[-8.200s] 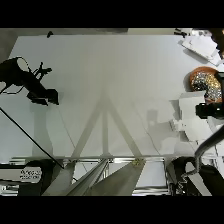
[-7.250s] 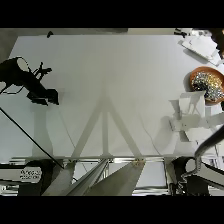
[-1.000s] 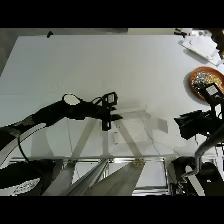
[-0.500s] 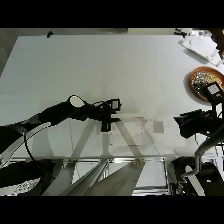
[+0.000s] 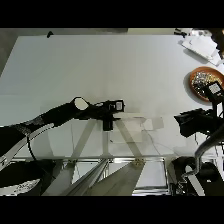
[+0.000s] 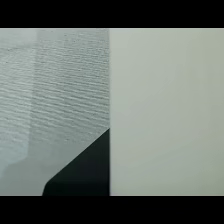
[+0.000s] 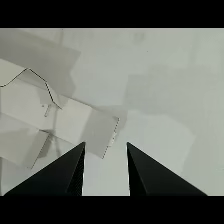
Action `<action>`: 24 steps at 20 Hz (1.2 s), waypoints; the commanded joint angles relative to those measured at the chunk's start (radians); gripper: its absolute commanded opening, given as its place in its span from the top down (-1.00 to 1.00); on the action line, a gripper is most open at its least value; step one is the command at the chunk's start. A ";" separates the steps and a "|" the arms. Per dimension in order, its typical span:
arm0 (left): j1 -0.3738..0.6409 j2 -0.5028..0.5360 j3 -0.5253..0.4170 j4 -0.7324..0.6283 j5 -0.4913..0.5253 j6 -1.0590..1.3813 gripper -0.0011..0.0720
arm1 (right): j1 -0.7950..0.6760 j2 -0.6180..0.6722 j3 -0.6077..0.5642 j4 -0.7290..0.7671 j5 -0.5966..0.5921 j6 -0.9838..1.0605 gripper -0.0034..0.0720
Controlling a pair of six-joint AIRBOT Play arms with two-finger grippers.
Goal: Fold the box and place the chain.
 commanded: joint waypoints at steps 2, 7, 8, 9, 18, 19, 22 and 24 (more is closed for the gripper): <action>-0.002 -0.019 0.000 -0.014 0.005 -0.005 0.95 | 0.000 0.000 0.000 0.000 -0.002 0.000 0.11; -0.002 -0.019 0.000 -0.025 0.005 -0.005 0.95 | 0.000 0.000 0.000 0.000 -0.002 0.000 0.11; -0.002 -0.019 0.000 -0.024 0.004 -0.005 0.95 | 0.000 0.001 0.000 -0.001 -0.002 0.000 0.11; -0.002 -0.019 0.000 -0.024 0.004 -0.005 0.95 | 0.000 0.000 0.000 -0.001 -0.002 0.000 0.11; -0.002 -0.019 0.000 0.068 -0.017 -0.008 0.95 | 0.000 0.000 0.000 -0.002 -0.002 0.000 0.11; -0.001 -0.019 0.000 0.065 -0.016 -0.008 0.95 | 0.000 0.000 0.000 -0.002 -0.002 0.000 0.11; -0.001 -0.019 0.000 0.064 -0.013 -0.008 0.94 | 0.000 0.001 0.000 -0.002 -0.002 0.000 0.11; -0.001 -0.019 0.000 0.061 -0.013 -0.008 0.93 | 0.000 0.000 0.000 -0.002 -0.002 0.000 0.11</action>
